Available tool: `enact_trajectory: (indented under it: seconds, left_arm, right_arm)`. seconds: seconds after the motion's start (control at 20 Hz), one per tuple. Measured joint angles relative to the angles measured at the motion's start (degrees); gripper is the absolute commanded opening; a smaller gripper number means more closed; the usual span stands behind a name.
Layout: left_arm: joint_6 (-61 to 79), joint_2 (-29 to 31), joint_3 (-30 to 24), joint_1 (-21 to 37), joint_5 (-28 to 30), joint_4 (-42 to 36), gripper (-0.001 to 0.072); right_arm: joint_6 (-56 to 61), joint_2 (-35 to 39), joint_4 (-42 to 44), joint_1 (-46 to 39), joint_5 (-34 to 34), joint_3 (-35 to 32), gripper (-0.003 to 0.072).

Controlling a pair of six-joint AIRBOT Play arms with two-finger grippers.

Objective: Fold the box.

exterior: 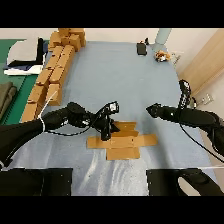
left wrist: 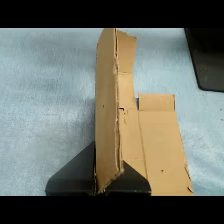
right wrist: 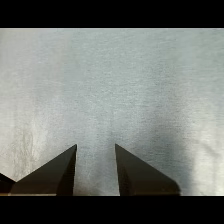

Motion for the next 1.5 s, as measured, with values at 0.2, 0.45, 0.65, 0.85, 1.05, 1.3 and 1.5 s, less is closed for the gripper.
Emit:
enact_trajectory:
  seconds: [0.2, 0.45, 0.65, 0.85, 1.05, 1.3, 1.5]
  left_arm:
    - [-2.32, -0.11, 0.02, 0.00, -0.11, 2.47, 0.0011]
    - [-4.09, -0.13, 0.04, 0.00, -1.27, 4.46, 0.0011]
    - [-4.50, -0.13, 0.04, 0.00, -2.84, 5.11, 0.0012]
    - [-4.72, -0.13, 0.02, 0.00, -3.34, 5.31, 0.0012]
    - [-4.72, -0.13, 0.02, 0.00, -3.65, 5.35, 0.0012]
    - [-4.72, -0.13, 0.02, 0.00, -3.72, 5.35, 0.0012]
    - [-4.74, -0.13, 0.02, 0.00, -3.72, 5.35, 0.0012]
  right_arm:
    - [0.00, 0.00, 0.00, 0.00, -0.02, 0.00, 0.0360]
    - [-0.07, 0.00, 0.00, 0.00, 0.00, 0.00, 0.0319]
    - [-0.35, 0.00, 0.00, 0.00, 0.00, 0.00, 0.0270]
    - [-0.37, 0.00, 0.00, 0.00, -0.09, 0.00, 0.0252]
    - [-0.85, 0.00, 0.00, 0.02, -2.58, 0.00, 0.0006]
    - [-3.08, 0.83, -0.61, 4.87, -9.66, 0.39, 0.0005]
    - [1.49, 3.82, -6.73, 15.98, -13.62, 0.68, 0.0005]
